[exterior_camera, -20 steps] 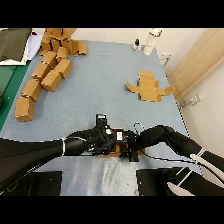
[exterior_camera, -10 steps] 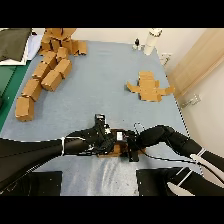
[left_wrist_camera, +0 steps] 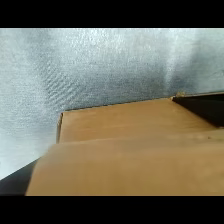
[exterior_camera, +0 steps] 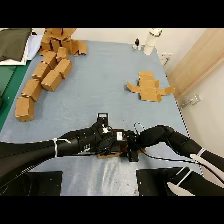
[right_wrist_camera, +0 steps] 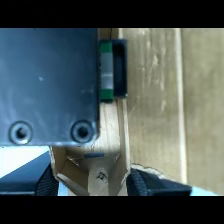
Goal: Fold the box.
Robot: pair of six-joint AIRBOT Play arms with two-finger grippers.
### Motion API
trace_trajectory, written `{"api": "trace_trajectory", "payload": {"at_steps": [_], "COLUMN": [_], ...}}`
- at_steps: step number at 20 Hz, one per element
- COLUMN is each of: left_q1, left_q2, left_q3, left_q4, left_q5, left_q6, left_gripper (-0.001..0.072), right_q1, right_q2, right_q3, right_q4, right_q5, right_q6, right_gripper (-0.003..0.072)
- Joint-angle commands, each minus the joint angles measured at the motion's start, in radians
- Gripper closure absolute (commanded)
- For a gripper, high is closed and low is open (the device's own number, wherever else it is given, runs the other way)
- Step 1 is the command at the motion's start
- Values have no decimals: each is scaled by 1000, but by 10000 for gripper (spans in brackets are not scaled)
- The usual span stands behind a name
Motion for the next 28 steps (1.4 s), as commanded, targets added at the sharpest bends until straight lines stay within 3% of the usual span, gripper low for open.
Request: {"api": "trace_trajectory", "payload": {"at_steps": [1, 10, 23, 26, 27, 28], "left_q1": [1, 42, 80, 114, 136, 158], "left_q2": [5, 123, 269, 355, 388, 425], "left_q3": [0, -9, -92, -177, -225, -280], "left_q4": [5, 50, 50, 40, 22, -8], "left_q5": [-6, -44, -14, -14, -13, -14], "left_q6": [0, 0, 44, 95, 129, 211], "left_gripper": [183, 183, 193, 195, 381, 694], "right_q1": [0, 1, 0, 0, 0, 0], "right_q2": [0, 0, 0, 0, 0, 0], "right_q3": [0, 0, 0, 0, 0, 0], "right_q4": [-2, -2, -2, -2, -2, -2], "right_q5": [-2, -2, -2, -2, -2, -2], "right_q6": [0, 0, 0, 0, 0, 0], "right_gripper": [223, 223, 223, 223, 223, 223]}}
